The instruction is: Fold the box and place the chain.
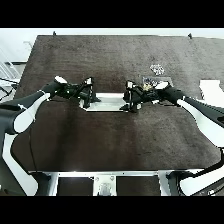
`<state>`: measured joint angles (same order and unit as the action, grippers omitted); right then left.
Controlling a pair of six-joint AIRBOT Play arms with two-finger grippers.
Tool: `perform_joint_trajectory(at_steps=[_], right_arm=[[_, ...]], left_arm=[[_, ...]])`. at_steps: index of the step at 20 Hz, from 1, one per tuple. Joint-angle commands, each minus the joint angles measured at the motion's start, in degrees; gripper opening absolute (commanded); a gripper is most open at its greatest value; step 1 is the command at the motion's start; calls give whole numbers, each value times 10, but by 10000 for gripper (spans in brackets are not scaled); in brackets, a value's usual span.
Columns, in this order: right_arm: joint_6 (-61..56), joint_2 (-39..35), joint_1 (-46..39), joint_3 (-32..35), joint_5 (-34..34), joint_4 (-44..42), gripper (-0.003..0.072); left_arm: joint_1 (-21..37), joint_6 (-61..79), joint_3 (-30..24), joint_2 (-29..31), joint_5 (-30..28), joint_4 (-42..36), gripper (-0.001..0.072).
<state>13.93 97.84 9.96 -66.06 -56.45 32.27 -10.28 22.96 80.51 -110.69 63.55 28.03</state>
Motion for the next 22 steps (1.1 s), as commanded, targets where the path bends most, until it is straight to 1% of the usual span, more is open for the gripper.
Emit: perform_joint_trajectory(at_steps=[1,6,10,15,22], right_arm=[[31,4,-2,-4,-11,-1,630],[33,6,-2,-7,0,29,630],[31,21,3,-30,-2,40,629],[31,44,6,-66,-37,54,629],[33,66,6,-86,-51,78,629]], left_arm=[[0,0,0,0,0,0,21],[0,0,0,0,0,0,21],[0,0,0,0,0,0,21],[0,0,0,0,0,0,21],[0,0,0,0,0,0,21]])
